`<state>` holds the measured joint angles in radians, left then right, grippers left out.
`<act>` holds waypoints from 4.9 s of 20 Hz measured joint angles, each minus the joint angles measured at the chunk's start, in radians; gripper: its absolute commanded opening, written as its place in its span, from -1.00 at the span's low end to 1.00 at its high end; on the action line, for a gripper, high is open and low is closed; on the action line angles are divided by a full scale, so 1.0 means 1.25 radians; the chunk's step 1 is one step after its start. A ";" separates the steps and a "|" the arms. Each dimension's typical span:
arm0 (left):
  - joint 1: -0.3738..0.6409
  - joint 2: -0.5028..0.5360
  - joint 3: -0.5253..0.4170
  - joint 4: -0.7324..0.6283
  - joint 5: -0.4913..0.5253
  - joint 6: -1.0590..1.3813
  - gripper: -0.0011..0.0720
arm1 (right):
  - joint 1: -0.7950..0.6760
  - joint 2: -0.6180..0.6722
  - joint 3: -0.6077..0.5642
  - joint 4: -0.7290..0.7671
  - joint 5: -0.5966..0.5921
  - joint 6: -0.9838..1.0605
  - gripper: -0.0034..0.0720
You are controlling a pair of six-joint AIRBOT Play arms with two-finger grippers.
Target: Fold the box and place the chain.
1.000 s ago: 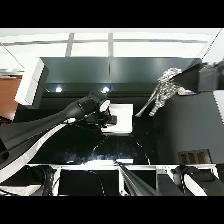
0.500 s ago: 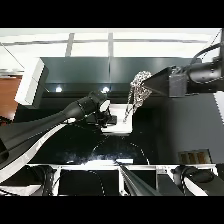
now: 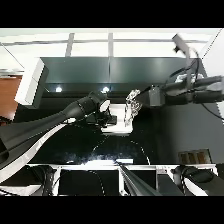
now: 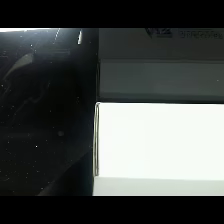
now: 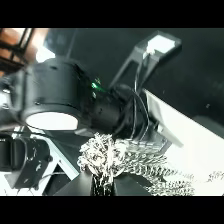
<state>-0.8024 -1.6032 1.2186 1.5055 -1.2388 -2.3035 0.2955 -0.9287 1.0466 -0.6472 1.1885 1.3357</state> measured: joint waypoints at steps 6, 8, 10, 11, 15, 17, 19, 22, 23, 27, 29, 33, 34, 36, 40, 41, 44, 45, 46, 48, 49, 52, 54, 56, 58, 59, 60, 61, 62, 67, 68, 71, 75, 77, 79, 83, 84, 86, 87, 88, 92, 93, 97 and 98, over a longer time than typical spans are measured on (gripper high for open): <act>0.000 0.000 0.000 0.000 0.000 0.000 -0.89 | 0.026 -0.027 -0.066 -0.011 -0.041 0.003 -0.87; 0.000 0.000 0.000 0.000 0.000 0.000 -0.89 | 0.028 -0.034 -0.090 -0.026 -0.049 0.003 -0.87; 0.000 0.000 0.000 0.000 0.000 0.000 -0.89 | 0.031 -0.043 -0.118 -0.038 -0.062 0.003 -0.87; 0.000 0.000 0.000 0.000 0.000 0.000 -0.89 | 0.033 -0.047 -0.132 -0.042 -0.076 0.002 -0.87; 0.000 0.000 0.000 0.000 0.000 0.000 -0.89 | 0.055 -0.068 -0.173 -0.052 -0.125 0.002 -0.87; 0.000 0.000 0.000 0.000 0.000 0.000 -0.89 | 0.061 -0.077 -0.181 -0.055 -0.142 0.002 -0.83; 0.000 0.000 0.000 0.000 0.000 0.000 -0.89 | 0.066 -0.082 -0.185 -0.072 -0.150 0.002 -0.23; 0.000 0.000 0.000 0.000 0.000 0.000 -0.89 | 0.062 -0.085 -0.187 -0.094 -0.153 0.002 0.14; 0.000 0.000 0.000 0.000 0.000 0.000 -0.89 | 0.055 -0.085 -0.185 -0.103 -0.147 0.002 0.14; 0.000 0.000 0.000 0.000 0.000 0.000 -0.89 | -0.020 -0.055 -0.173 -0.171 -0.084 0.002 0.14; 0.000 0.000 0.000 0.000 0.001 0.000 -0.89 | -0.075 -0.023 -0.169 -0.222 -0.019 0.002 0.14; 0.000 0.000 0.000 0.000 0.000 0.000 -0.89 | -0.152 0.038 -0.167 -0.319 0.074 0.002 0.14; 0.000 0.000 0.000 0.000 0.000 0.001 -0.89 | -0.162 0.047 -0.167 -0.332 0.082 0.002 0.14; 0.000 0.000 0.000 0.000 -0.003 0.001 -0.89 | -0.173 0.058 -0.169 -0.347 0.089 0.002 0.14; 0.000 0.004 0.009 0.001 -0.017 0.000 -0.26 | -0.183 0.067 -0.185 -0.360 0.091 0.002 0.14; 0.000 0.009 0.012 0.001 -0.022 -0.001 0.43 | -0.183 0.067 -0.190 -0.361 0.090 0.002 0.14; 0.005 0.038 0.017 0.007 -0.022 0.000 0.62 | -0.185 0.069 -0.197 -0.365 0.084 0.002 0.14; 0.008 0.049 0.018 0.011 -0.023 0.008 0.62 | -0.186 0.069 -0.198 -0.365 0.078 0.002 0.14; 0.010 0.064 0.019 0.016 -0.024 0.022 0.62 | -0.186 0.069 -0.199 -0.365 0.076 0.002 0.14; 0.013 0.102 0.018 0.035 -0.031 0.063 0.62 | -0.186 0.069 -0.200 -0.365 0.071 0.002 0.14; 0.013 0.125 0.014 0.048 -0.038 0.088 0.62 | -0.186 0.069 -0.201 -0.365 0.070 0.002 0.14; 0.037 0.216 -0.024 0.085 -0.042 0.161 0.62 | -0.186 0.069 -0.201 -0.366 0.068 0.002 0.14; 0.082 0.286 -0.085 0.089 -0.018 0.207 0.62 | -0.186 0.069 -0.201 -0.366 0.066 0.002 0.14; 0.159 0.350 -0.166 0.040 0.031 0.276 0.62 | -0.186 0.069 -0.201 -0.366 0.063 0.003 0.14; 0.266 0.396 -0.268 -0.121 0.106 0.449 0.62 | -0.186 0.069 -0.201 -0.367 0.059 0.009 0.14; 0.315 0.408 -0.312 -0.227 0.132 0.565 0.63 | -0.186 0.069 -0.201 -0.367 0.055 0.016 0.14; 0.363 0.416 -0.356 -0.341 0.151 0.705 0.63 | -0.186 0.069 -0.201 -0.367 0.051 0.022 0.14; 0.403 0.419 -0.396 -0.446 0.161 0.847 0.94 | -0.186 0.069 -0.201 -0.367 0.048 0.028 0.14; 0.436 0.422 -0.429 -0.538 0.167 1.004 1.00 | -0.186 0.069 -0.201 -0.367 0.045 0.033 0.14; 0.447 0.425 -0.500 -0.638 0.184 1.603 1.00 | -0.186 0.069 -0.201 -0.367 0.038 0.052 0.14; 0.431 0.423 -0.505 -0.620 0.191 1.690 1.00 | -0.186 0.069 -0.201 -0.366 0.038 0.058 0.14; 0.399 0.388 -0.510 -0.610 0.261 1.854 1.00 | -0.186 0.069 -0.201 -0.366 0.031 0.069 0.14; 0.383 0.297 -0.492 -0.638 0.281 1.971 1.00 | -0.186 0.069 -0.201 -0.368 0.024 0.075 0.14; 0.381 0.262 -0.480 -0.646 0.285 1.999 1.00 | -0.186 0.069 -0.201 -0.368 0.023 0.076 0.14; 0.378 0.239 -0.469 -0.660 0.285 2.017 1.00 | -0.186 0.069 -0.201 -0.369 0.022 0.078 0.14; 0.375 0.219 -0.457 -0.694 0.284 2.041 1.00 | -0.186 0.069 -0.201 -0.374 0.019 0.078 0.14; 0.374 0.216 -0.455 -0.706 0.284 2.045 1.00 | -0.186 0.069 -0.201 -0.374 0.016 0.078 0.14; 0.370 0.210 -0.450 -0.720 0.285 2.050 0.99 | -0.186 0.069 -0.201 -0.375 0.014 0.078 0.14; 0.367 0.206 -0.447 -0.724 0.283 2.052 0.99 | -0.186 0.069 -0.201 -0.376 0.013 0.078 0.14; 0.362 0.202 -0.443 -0.727 0.283 2.054 0.99 | -0.186 0.069 -0.201 -0.376 0.013 0.078 0.14; 0.342 0.190 -0.432 -0.734 0.280 2.057 0.99 | -0.186 0.069 -0.201 -0.378 0.011 0.078 0.14; 0.338 0.187 -0.429 -0.740 0.282 2.056 0.99 | -0.186 0.069 -0.201 -0.378 0.010 0.078 0.14; 0.325 0.169 -0.416 -0.752 0.281 2.058 0.99 | -0.186 0.069 -0.201 -0.378 0.009 0.078 0.14; 0.322 0.167 -0.414 -0.753 0.280 2.058 0.99 | -0.186 0.069 -0.201 -0.379 0.009 0.078 0.14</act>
<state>-0.3996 -1.3949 0.7017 0.5640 -0.8894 0.2687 0.0628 -0.8421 0.7952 -1.1206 1.1995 1.4330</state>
